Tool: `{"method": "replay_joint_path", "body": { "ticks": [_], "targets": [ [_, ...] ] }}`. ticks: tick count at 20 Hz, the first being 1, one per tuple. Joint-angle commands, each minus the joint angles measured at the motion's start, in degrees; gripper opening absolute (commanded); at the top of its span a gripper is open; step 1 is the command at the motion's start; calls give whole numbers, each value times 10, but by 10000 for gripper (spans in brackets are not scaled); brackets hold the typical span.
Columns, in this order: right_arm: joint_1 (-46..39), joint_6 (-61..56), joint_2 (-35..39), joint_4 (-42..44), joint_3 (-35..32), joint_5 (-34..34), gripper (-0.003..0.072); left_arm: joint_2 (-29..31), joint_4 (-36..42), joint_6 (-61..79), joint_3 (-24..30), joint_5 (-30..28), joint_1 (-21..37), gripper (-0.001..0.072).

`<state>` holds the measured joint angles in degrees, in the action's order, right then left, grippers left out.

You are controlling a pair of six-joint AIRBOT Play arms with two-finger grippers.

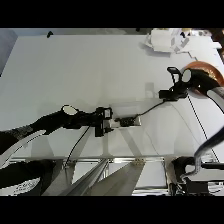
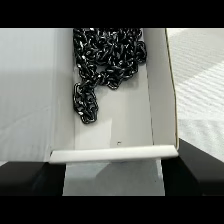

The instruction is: Fold the box and place the chain.

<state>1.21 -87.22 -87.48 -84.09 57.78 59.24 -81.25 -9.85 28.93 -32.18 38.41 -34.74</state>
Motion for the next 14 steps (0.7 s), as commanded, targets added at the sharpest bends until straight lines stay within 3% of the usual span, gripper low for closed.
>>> {"method": "replay_joint_path", "body": {
  "ticks": [1, 7, 14],
  "targets": [
    [0, 8, -2, 3, -1, 18, 15, 0, 0, 0, 0, 0, 0, 138],
    [5, 21, 122, 14, -1, 61, 15, 0, 0, 0, 0, 0, 0, 138],
    [131, 68, 313, 167, -2, 122, 15, 0, 0, 0, 0, 0, 0, 138]
  ]
}}
